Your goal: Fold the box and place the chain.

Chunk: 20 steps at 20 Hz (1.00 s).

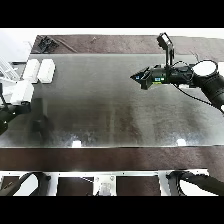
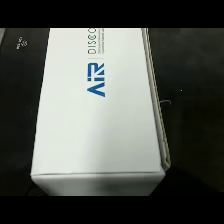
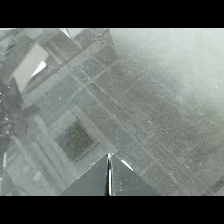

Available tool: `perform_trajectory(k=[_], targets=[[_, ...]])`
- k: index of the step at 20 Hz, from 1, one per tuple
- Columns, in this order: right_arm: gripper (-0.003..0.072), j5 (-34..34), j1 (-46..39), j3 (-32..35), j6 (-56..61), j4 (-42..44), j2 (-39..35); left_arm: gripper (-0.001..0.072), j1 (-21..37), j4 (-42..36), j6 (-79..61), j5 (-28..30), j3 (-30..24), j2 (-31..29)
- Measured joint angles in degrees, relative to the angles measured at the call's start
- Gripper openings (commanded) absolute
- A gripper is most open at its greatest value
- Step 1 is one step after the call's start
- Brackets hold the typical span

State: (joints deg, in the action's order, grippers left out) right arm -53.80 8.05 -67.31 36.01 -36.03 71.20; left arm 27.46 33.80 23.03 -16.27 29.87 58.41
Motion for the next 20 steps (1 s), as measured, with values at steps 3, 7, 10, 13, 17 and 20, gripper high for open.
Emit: perform_trajectory(k=[3,7,10,13,17,20], targets=[[0.0018,0.00,0.00,0.00,0.00,0.00,0.00,0.0019,0.13,7.50,2.64,1.07,-0.02,0.00],[0.0018,0.00,0.00,0.00,-0.02,0.00,0.00,0.0021,0.20,12.92,3.56,2.36,-0.02,0.00],[0.0128,0.00,0.02,0.00,-0.02,0.00,0.00,0.0388,0.20,14.40,3.69,1.38,0.00,0.00],[0.0247,0.00,0.00,0.00,-0.04,0.00,0.00,0.0616,0.17,15.02,3.89,0.33,0.00,0.00],[0.0380,0.00,0.00,0.00,-0.04,0.00,0.00,0.0720,0.20,15.30,4.85,0.35,0.00,-0.02],[0.0507,-0.02,0.02,0.00,-0.02,0.00,0.00,0.0720,0.20,15.74,5.51,1.73,0.00,-0.04]])
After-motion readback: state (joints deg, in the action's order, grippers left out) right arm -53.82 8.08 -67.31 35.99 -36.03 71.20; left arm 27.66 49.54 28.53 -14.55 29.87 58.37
